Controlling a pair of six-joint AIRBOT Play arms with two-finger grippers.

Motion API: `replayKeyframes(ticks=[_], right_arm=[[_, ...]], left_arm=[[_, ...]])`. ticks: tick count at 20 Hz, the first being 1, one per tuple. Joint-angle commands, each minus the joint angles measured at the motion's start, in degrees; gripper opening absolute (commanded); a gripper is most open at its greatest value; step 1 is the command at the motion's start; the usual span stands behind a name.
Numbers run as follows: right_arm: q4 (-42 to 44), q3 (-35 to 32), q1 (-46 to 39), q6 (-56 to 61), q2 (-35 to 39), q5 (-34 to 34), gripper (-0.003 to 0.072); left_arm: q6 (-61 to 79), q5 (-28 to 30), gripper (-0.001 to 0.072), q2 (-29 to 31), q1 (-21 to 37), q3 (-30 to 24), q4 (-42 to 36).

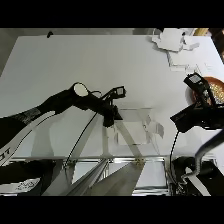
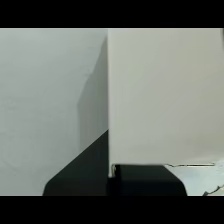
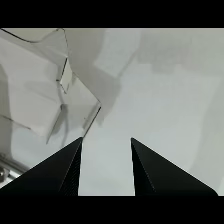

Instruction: Fold the box and place the chain.

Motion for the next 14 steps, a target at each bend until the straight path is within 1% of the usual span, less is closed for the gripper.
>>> replayKeyframes(ticks=[1, 3, 8, 14], right_arm=[[0.5, 0.4, 0.0, -0.6, 0.0, -0.7, 0.0342], [0.5, 0.4, 0.0, -0.6, 0.0, -0.7, 0.0341], [0.4, 0.4, 0.0, -0.6, 0.0, -1.0, 0.0341], [0.4, 0.4, 0.0, -0.8, 0.0, -1.1, 0.0341]], left_arm=[[5.6, 9.5, 0.0003, 0.1, -2.4, -1.3, 0.5], [6.3, 10.8, 0.0004, 0.1, -2.5, -1.3, 0.6], [6.3, 11.2, 0.0004, -1.4, -2.5, -1.3, 2.7], [6.3, 11.2, 0.0005, -2.3, -2.5, -1.3, 2.8]])
